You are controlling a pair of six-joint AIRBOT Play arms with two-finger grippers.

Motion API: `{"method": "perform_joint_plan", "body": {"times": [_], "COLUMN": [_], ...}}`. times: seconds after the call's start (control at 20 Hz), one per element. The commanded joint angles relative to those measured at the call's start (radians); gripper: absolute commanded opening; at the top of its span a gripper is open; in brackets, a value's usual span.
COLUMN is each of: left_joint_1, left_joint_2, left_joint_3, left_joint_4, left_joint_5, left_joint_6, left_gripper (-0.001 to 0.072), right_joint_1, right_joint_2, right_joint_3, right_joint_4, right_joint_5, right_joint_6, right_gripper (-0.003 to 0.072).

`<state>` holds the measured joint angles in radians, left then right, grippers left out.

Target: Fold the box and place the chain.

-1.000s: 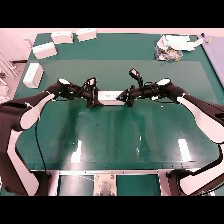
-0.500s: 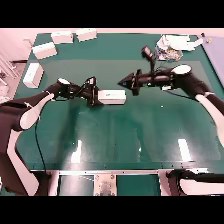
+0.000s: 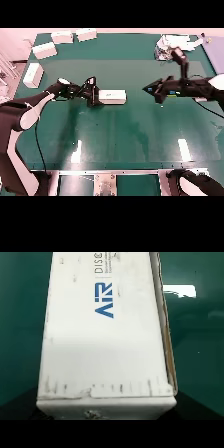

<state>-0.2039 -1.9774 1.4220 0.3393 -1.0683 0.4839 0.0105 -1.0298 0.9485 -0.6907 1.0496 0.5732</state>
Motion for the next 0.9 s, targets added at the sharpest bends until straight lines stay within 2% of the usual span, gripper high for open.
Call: {"method": "perform_joint_plan", "body": {"times": [0.0,0.05,0.15,0.3,0.6,0.85], "left_joint_1": [0.002,0.003,0.017,0.043,0.172,0.287], "left_joint_2": [0.002,0.006,0.03,0.104,0.278,0.34], "left_joint_3": [0.0,0.0,0.0,-0.002,-0.007,-0.034], "left_joint_4": [-0.016,-0.014,-0.015,0.009,0.027,0.17], "left_joint_5": [0.005,0.002,0.026,0.126,0.319,0.538], "left_joint_6": [-0.021,-0.04,-0.122,-0.267,-0.49,-0.837], "left_gripper": [0.0164,0.002,0.0017,0.0014,0.0013,0.0014], "right_joint_1": [-0.081,-0.099,-0.121,-0.132,-0.132,-0.132], "right_joint_2": [0.09,0.094,0.097,0.108,0.134,0.146], "right_joint_3": [-0.097,-0.103,-0.105,-0.105,-0.105,-0.105], "right_joint_4": [-0.045,-0.045,-0.045,-0.047,-0.048,-0.043], "right_joint_5": [-0.025,-0.024,-0.024,-0.024,0.001,0.021], "right_joint_6": [0.056,0.056,0.056,0.066,0.106,0.137], "right_gripper": [0.0013,0.0013,0.0013,0.0013,0.0014,0.0014]}}
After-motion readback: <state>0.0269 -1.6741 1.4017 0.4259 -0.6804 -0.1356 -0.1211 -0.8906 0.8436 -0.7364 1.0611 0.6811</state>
